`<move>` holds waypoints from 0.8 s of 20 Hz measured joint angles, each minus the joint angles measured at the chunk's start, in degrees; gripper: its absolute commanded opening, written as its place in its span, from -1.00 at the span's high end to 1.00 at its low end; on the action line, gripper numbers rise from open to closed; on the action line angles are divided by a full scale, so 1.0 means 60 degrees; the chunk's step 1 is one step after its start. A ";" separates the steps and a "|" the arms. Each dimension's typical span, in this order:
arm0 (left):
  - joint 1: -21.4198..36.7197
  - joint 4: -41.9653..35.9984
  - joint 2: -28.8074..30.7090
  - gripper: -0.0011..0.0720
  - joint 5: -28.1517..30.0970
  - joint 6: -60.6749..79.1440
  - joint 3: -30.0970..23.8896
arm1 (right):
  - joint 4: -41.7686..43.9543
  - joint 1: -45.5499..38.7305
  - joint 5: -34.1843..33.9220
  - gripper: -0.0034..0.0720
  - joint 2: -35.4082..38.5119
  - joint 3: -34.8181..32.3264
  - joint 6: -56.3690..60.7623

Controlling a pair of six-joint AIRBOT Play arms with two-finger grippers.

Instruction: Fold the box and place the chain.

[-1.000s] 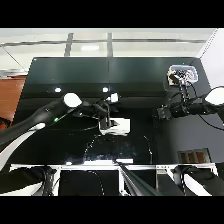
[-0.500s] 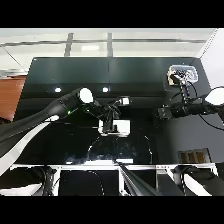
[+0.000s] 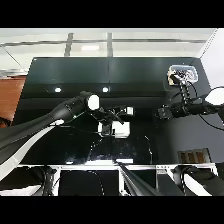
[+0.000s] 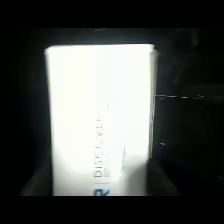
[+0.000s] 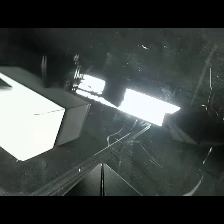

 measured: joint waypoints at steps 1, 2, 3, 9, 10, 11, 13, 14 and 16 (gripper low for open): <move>-0.0076 0.0178 0.0025 0.07 0.0142 -0.0481 0.0007 | 0.0000 0.0000 0.0000 0.87 0.0000 0.0000 0.0000; -0.0135 0.0408 0.0091 0.07 0.0215 -0.0958 0.0007 | 0.0000 0.0000 0.0000 0.87 0.0000 0.0000 0.0000; -0.0157 0.0616 0.0197 0.07 0.0204 -0.1326 0.0007 | 0.0000 0.0000 -0.0004 0.87 0.0000 0.0000 -0.0004; 0.1443 0.2412 0.1967 0.06 0.0044 -0.3599 0.0066 | 0.0004 0.0004 -0.0084 0.87 0.0000 0.0000 -0.0004; 0.2095 0.2739 0.2262 0.06 0.0127 -0.3865 0.0098 | 0.0000 0.0000 -0.0095 0.87 0.0000 0.0000 -0.0004; 0.2783 0.2973 0.2466 0.06 0.0280 -0.4062 0.0131 | 0.0007 0.0004 -0.0124 0.87 0.0000 0.0000 -0.0004; 0.4328 0.3289 0.2667 0.06 0.0940 -0.4484 0.0175 | 0.0007 0.0000 -0.0219 0.87 0.0000 0.0000 -0.0004; 0.5144 0.3333 0.2663 0.06 0.1402 -0.4801 0.0197 | 0.0015 0.0000 -0.0284 0.87 0.0000 0.0000 -0.0004; 0.6590 0.3238 0.2452 0.06 0.2452 -0.5297 0.0295 | 0.0015 0.0000 -0.0412 0.87 0.0000 0.0000 0.0015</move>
